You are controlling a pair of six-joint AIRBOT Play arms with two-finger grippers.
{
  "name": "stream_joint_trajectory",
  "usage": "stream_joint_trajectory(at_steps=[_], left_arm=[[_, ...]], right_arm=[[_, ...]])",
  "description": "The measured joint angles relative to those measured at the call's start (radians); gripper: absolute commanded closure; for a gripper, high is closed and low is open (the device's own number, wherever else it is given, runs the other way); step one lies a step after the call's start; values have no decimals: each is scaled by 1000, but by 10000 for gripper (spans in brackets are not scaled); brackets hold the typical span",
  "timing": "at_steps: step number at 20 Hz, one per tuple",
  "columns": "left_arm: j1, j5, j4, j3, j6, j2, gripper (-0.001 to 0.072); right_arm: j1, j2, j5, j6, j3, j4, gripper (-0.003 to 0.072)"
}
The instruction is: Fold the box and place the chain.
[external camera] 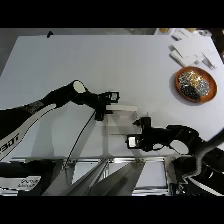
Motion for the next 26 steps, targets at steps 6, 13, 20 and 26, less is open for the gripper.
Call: stream_joint_trajectory(at_steps=[6,13,20,26], left_arm=[[0,0,0,0,0,0,674],[0,0,0,0,0,0,674],[0,0,0,0,0,0,674],[0,0,0,0,0,0,674]], right_arm=[[-6,-51,-121,-6,-10,-57,-3],[-85,-59,-99,57,26,-75,1],[-125,-69,-29,119,67,-76,1],[-198,-137,-13,92,108,18,0]])
